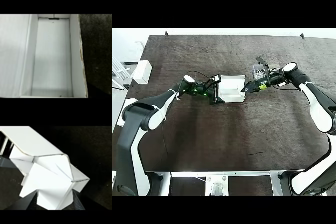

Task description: Fold the box and place the chain.

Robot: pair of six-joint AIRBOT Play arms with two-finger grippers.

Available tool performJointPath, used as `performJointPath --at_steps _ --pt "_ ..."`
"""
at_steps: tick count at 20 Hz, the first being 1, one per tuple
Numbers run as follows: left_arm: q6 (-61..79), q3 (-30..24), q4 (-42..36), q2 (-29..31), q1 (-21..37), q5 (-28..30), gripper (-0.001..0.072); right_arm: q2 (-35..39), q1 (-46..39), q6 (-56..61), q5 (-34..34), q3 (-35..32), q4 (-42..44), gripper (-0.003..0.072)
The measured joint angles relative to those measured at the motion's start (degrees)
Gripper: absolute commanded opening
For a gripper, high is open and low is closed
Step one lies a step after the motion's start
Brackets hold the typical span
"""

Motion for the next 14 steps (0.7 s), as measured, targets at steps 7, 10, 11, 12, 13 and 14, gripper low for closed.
performJointPath --at_steps 7,10,11,12,13,14 --pt "0.0 0.0 0.1 0.0 0.1 -0.1 0.0348 0.0 3.2 5.8 -0.2 2.4 -6.7 0.0527" --pt "0.0 0.0 0.0 0.0 0.0 -0.1 0.0348 0.0 4.1 8.5 -0.3 2.6 -9.4 0.0527" --pt "0.0 0.0 0.0 0.0 0.0 0.0 0.0348 0.0 4.3 9.4 -0.6 2.7 -10.0 0.0527" --pt "0.0 0.0 0.0 0.0 0.0 0.0 0.0348 0.0 4.5 9.8 -1.1 2.7 -10.4 0.0526" --pt "0.0 0.0 0.0 0.0 0.0 0.0 0.0348 0.0 4.8 10.6 -1.6 2.8 -11.1 0.0527" --pt "0.0 0.0 0.0 0.0 0.0 0.0 0.0349 0.0 5.1 11.4 -2.2 2.8 -11.8 0.0527"
